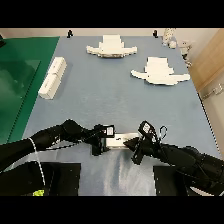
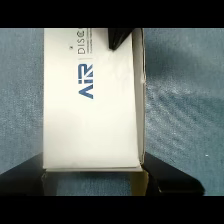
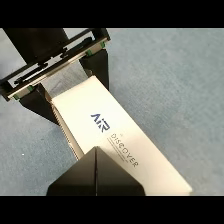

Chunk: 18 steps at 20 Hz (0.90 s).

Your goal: Fold the box.

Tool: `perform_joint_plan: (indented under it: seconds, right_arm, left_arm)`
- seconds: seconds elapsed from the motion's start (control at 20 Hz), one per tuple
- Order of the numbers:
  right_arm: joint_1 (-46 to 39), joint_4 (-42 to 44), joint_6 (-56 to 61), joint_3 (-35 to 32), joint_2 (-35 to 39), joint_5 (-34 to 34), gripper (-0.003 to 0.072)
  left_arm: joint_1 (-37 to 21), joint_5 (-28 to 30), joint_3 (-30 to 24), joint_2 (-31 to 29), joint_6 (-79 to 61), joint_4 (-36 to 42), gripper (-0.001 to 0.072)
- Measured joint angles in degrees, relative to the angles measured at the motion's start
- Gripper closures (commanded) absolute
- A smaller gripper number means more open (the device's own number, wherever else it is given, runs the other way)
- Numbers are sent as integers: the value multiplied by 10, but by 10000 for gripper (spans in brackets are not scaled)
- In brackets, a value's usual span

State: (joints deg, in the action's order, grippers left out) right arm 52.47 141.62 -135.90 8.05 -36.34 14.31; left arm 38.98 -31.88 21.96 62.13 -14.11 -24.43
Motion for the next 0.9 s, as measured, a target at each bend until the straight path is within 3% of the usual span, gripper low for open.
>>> perform_joint_plan:
  seconds: [0.55,0.9]
  right_arm:
    - [4,0,14,-10,-21,-12,686]
    - [5,-10,15,-11,40,4,681]
  left_arm:
    - [0,0,0,0,0,0,248]
    - [0,-1,0,0,0,0,248]
